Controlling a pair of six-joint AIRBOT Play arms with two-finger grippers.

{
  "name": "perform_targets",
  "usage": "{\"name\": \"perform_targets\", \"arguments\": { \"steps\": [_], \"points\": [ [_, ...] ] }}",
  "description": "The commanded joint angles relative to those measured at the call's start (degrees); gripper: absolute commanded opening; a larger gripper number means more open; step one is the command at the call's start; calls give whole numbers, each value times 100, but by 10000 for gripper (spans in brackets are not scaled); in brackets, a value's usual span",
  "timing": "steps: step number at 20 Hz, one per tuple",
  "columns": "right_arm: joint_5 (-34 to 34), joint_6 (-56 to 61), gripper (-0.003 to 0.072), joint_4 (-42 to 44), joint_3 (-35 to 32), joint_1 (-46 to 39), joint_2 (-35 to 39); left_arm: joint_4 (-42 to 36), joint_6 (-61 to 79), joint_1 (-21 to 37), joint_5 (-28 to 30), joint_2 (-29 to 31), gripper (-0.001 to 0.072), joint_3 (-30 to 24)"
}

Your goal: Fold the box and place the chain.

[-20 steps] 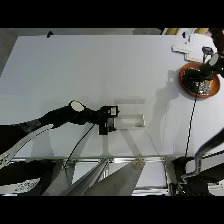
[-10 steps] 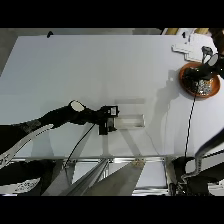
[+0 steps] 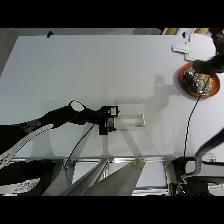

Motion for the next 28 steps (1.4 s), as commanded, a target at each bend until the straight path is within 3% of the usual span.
{"name": "perform_targets", "arguments": {
  "steps": [1,7,11,14,18,25,28],
  "points": [
    [949,-570,20,1165,4,140,1226,2,2,0,0,0,141,4],
    [1825,-586,20,1467,-7,1167,2994,2,2,0,0,0,141,4],
    [2120,-407,21,1478,-72,2135,3654,2,2,0,2,0,141,4],
    [2111,-409,21,1624,-592,3051,3954,2,2,0,0,0,141,4],
    [1335,-420,22,1622,-1832,4175,3985,2,2,0,2,0,141,4],
    [-1082,-479,21,1576,-3818,5066,3851,2,2,-2,2,0,141,4],
    [-1316,-483,20,1574,-4210,5309,3370,2,2,0,2,0,141,4]
  ]
}}
